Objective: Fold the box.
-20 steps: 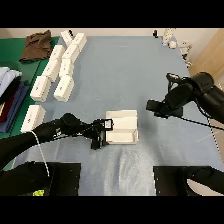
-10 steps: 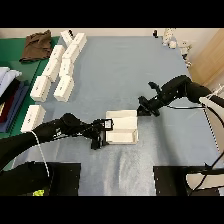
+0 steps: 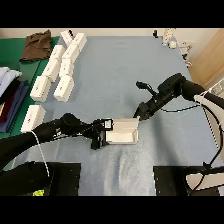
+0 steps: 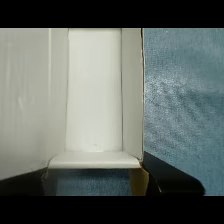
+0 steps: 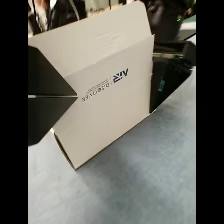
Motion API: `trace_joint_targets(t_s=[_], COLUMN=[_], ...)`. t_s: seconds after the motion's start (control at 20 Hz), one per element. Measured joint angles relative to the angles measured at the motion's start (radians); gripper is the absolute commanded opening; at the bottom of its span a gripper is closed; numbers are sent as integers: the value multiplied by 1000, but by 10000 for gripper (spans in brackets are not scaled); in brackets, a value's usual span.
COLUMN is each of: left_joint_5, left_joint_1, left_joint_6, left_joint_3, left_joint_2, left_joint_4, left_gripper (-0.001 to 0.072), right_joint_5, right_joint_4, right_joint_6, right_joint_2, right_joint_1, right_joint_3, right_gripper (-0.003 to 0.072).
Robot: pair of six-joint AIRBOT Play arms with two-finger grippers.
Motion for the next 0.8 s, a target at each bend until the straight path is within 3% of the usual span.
trace_joint_targets(t_s=[0.25,0.6,0.8], left_joint_5=[0,0,0], left_joint_1=[0,0,0], left_joint_6=[0,0,0], left_joint_3=[0,0,0], left_joint_2=[0,0,0], left_joint_4=[0,0,0], left_gripper=[458,457,458], right_joint_5=[236,644,773], right_joint_4=[-101,-159,-189], right_joint_6=[-111,-232,-316], right_joint_2=[178,462,554], right_joint_1=[109,314,407], right_joint_3=[-110,-378,-455], right_gripper=[5,5,15])
